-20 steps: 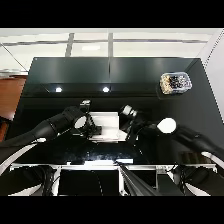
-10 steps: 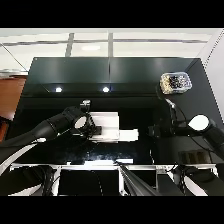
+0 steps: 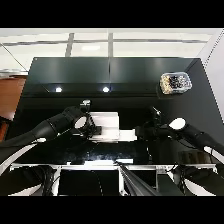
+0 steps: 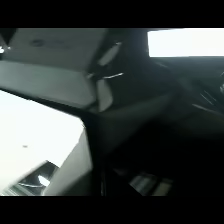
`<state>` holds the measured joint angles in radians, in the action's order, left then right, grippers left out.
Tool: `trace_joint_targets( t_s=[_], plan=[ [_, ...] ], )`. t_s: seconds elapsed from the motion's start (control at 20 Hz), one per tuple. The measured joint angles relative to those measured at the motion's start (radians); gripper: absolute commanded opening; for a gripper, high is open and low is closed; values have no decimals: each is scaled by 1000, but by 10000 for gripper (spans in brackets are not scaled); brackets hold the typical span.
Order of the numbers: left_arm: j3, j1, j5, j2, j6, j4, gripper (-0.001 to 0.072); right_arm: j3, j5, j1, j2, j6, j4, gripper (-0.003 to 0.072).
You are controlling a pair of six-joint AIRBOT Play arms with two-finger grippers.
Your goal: Fold the box and place the chain.
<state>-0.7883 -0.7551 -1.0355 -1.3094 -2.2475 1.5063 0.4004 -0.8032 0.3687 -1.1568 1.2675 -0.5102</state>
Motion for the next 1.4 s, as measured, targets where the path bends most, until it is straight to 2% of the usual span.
trace_joint_targets(
  t_s=[0.05, 0.15, 0.2, 0.55, 0.75, 0.8, 0.95, 1.1, 1.3, 1.35, 1.4],
  plan=[
    [0, 0, 0, 0, 0, 0, 31, 13, 6, 11, -10, -9, 14, 36],
    [0, 0, 1, 0, 0, 0, 31, 37, 6, 23, -24, -23, 36, 558],
    [0, 0, 1, 0, 0, 0, 31, 51, -6, 28, -28, -30, 43, 623],
    [0, 0, 3, 0, 0, 0, 31, 126, -151, 37, -37, -75, 53, 612],
    [0, 0, 3, 0, 0, 0, 31, 134, -172, 41, -37, -80, 53, 610],
    [0, 0, 3, 0, 0, 0, 31, 135, -174, 46, -37, -81, 54, 552],
    [0, 0, 4, 0, 3, 0, 31, 152, -146, 92, -37, -69, 31, 542],
    [0, 0, 5, 0, 12, 0, 31, 202, -89, 162, -38, 26, -57, 543],
    [0, 0, 6, 0, 16, 0, 31, 292, -49, 263, -38, 274, -268, 541],
    [0, 0, 6, 0, 16, 0, 31, 312, -45, 286, -38, 334, -320, 475],
    [0, 0, 6, 0, 17, 0, 31, 332, -42, 310, -38, 396, -373, 457]
  ],
)
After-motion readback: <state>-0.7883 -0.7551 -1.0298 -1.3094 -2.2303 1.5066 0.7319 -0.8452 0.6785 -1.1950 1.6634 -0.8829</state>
